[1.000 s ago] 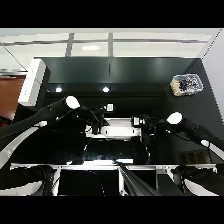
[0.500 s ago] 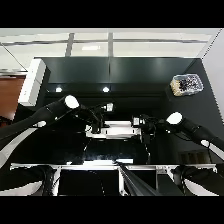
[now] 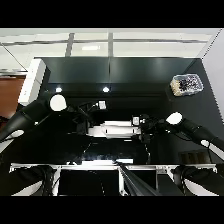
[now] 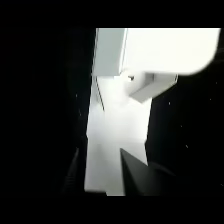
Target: Fold the box and place the chain.
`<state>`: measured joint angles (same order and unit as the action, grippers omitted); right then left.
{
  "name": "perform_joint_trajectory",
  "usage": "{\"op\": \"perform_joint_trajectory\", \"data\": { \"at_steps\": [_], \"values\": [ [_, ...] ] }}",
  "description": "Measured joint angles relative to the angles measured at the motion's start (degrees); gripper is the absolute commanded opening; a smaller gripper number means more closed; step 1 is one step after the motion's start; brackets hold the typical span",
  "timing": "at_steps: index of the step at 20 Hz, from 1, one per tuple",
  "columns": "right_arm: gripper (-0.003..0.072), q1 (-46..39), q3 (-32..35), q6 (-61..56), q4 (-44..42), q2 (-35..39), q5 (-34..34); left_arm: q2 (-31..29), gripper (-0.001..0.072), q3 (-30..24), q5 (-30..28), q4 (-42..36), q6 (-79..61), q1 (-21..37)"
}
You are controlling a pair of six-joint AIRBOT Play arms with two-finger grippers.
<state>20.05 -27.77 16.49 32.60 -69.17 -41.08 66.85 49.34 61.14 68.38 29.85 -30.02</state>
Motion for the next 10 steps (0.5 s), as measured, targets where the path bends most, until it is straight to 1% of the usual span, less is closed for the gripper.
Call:
{"op": "perform_joint_trajectory", "data": {
  "at_steps": [1,4,5,6,7,10],
  "values": [
    [0.0425,0.0,0.0,0.0,0.0,0.0,0.0,-1.0,0.0685,0.0,0.7,0.9,3.2,0.0],
    [0.0425,0.0,0.0,0.0,0.0,0.0,0.0,-3.3,0.0677,0.0,2.3,2.8,13.7,0.1],
    [0.0425,0.0,0.0,0.0,0.0,0.0,0.0,-3.7,0.0524,0.0,2.7,3.0,17.3,0.1],
    [0.0425,0.0,0.0,0.0,0.0,0.0,0.0,-4.0,0.0298,-0.1,2.8,2.9,21.3,0.1],
    [0.0424,0.0,0.0,0.0,0.0,0.0,0.0,-4.2,0.0025,-0.4,3.0,2.7,24.6,0.1],
    [0.0425,0.0,0.0,0.0,0.0,0.0,0.0,-4.5,0.0024,-1.9,3.6,-0.9,32.3,0.1]
  ]
}}
